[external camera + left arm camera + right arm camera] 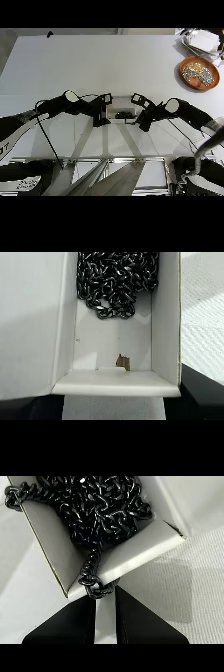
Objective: Fold the box and place the chain.
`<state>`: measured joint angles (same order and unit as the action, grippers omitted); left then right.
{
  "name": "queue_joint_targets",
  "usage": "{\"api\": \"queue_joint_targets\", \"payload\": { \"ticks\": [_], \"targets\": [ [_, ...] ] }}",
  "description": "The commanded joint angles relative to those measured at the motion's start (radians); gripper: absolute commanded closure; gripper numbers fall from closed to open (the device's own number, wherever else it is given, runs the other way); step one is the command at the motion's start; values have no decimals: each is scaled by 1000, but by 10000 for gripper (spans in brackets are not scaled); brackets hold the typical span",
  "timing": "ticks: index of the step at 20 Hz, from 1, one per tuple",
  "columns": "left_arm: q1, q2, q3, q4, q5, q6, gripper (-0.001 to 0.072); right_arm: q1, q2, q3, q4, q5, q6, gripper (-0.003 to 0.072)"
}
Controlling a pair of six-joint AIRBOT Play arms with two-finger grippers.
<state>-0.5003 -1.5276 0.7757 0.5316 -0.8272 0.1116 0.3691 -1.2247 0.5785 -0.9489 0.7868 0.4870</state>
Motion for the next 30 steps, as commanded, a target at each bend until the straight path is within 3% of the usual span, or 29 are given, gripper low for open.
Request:
{"api": "queue_joint_targets", "payload": {
  "ticks": [1, 5, 11, 14, 19, 27, 30],
  "targets": [
    [0, 0, 0, 0, 0, 0, 277, 0, 0, -1, 12, -5, 0, 573],
    [0, 0, 0, 0, 0, 0, 277, 3, -3, -1, 11, -21, 1, 645],
    [0, 0, 0, 0, 0, 0, 277, 47, -5, -1, -6, -54, 2, 673],
    [0, 0, 0, 0, 0, 0, 277, 47, 16, -1, -143, -37, 84, 673],
    [0, 0, 0, 0, 0, 0, 277, 47, 183, -1, -309, -34, 194, 673],
    [0, 0, 0, 0, 0, 0, 277, 47, 467, -1, -289, -25, 251, 674],
    [0, 0, 0, 0, 0, 0, 277, 47, 576, -1, -199, -80, 250, 674]
  ]
}}
